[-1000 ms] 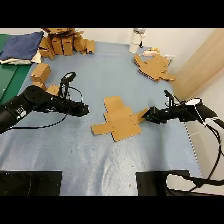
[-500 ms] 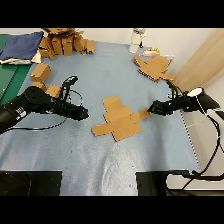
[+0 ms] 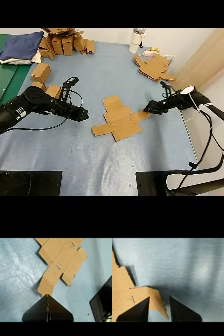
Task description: Fold the box.
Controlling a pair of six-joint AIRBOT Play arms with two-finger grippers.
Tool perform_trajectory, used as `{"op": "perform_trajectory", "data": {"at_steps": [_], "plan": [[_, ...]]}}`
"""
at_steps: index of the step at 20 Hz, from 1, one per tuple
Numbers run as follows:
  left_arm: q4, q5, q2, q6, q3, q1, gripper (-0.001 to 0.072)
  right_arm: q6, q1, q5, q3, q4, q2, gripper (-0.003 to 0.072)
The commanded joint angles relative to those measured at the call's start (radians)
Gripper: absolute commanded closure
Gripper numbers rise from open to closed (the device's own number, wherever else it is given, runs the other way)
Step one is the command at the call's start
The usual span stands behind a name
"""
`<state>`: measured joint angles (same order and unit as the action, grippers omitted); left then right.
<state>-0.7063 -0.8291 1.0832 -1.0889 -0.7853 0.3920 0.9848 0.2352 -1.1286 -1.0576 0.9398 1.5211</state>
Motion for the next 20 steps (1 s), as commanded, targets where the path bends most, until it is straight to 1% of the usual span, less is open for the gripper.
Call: {"op": "perform_trajectory", "data": {"at_steps": [1,2,3,4,7,9,12,14,16,18,20], "plan": [[0.000,-0.016,0.000,0.000,0.001,-0.001,0.0697,-0.063,-0.065,-0.031,-0.012,-0.026,0.051,0.0314],[0.000,-0.024,0.000,0.000,0.001,-0.001,0.0697,-0.066,-0.082,-0.047,-0.019,-0.021,0.057,0.0347],[0.000,-0.031,0.000,0.000,0.001,-0.001,0.0697,-0.066,-0.095,-0.065,-0.026,-0.016,0.061,0.0417],[0.000,-0.037,0.000,0.000,0.001,-0.001,0.0697,-0.066,-0.104,-0.076,-0.033,-0.008,0.061,0.0455],[0.000,-0.037,0.000,0.000,0.001,-0.003,0.0698,-0.066,-0.111,-0.155,-0.073,-0.017,0.061,0.0675],[0.000,-0.056,0.006,0.000,0.001,-0.038,0.0697,-0.071,-0.111,-0.203,-0.087,-0.058,0.052,0.0687],[0.032,-0.122,0.055,0.026,0.001,-0.156,0.0698,-0.107,-0.140,-0.172,-0.043,-0.174,-0.007,0.0688],[0.125,-0.192,0.105,0.126,0.001,-0.234,0.0697,-0.122,-0.197,-0.056,0.033,-0.191,-0.092,0.0688],[0.241,-0.257,0.166,0.255,0.001,-0.301,0.0697,-0.121,-0.276,0.095,0.143,-0.191,-0.198,0.0688],[0.289,-0.262,0.217,0.315,0.000,-0.338,0.0697,-0.100,-0.370,0.224,0.265,-0.189,-0.303,0.0688],[0.290,-0.262,0.259,0.354,-0.001,-0.350,0.0695,-0.055,-0.455,0.328,0.372,-0.188,-0.391,0.0688]]}}
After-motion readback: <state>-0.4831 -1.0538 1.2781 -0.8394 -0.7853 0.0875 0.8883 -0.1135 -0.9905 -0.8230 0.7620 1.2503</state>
